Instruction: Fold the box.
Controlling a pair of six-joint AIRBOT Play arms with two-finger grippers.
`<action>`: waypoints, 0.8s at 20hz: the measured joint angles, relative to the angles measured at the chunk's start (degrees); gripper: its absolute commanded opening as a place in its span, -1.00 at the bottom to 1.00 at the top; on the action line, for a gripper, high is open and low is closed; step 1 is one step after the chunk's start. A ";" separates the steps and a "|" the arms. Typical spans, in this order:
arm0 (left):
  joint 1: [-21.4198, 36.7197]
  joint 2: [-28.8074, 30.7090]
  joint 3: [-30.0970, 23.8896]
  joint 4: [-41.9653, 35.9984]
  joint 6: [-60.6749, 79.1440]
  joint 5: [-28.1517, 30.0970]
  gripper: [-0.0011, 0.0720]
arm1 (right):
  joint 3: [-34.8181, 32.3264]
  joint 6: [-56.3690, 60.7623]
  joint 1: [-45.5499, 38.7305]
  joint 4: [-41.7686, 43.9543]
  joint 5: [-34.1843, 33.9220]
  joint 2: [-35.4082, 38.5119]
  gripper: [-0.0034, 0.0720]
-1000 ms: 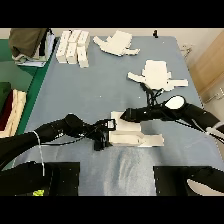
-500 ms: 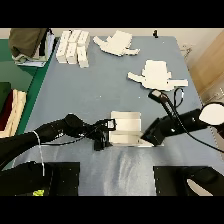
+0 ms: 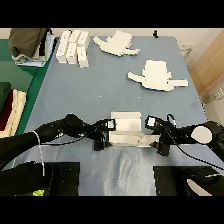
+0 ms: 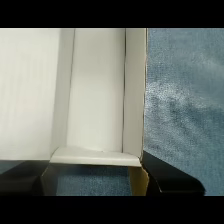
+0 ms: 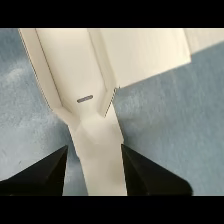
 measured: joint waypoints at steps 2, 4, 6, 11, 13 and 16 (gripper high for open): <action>0.00 0.00 0.00 0.02 0.00 0.00 0.31 | -0.72 -5.03 0.33 2.95 -3.08 -1.31 0.45; 0.00 0.00 0.00 0.02 0.00 0.00 0.31 | -1.09 -8.31 1.36 4.94 -5.60 -2.49 0.37; 0.00 0.00 0.00 0.00 0.00 0.00 0.31 | -1.29 -10.21 2.60 6.10 -7.32 -3.26 -0.18; 0.00 0.00 0.00 0.02 0.00 0.00 0.31 | -1.44 -12.22 5.81 7.26 -9.60 -4.46 -0.54; 0.00 0.00 0.00 0.02 0.02 -0.02 0.32 | -1.46 -13.68 6.45 7.91 -10.91 -5.18 -0.54; 0.00 0.00 0.00 0.04 0.02 -0.02 0.32 | -1.46 -17.16 6.86 10.51 -13.38 -6.51 -0.53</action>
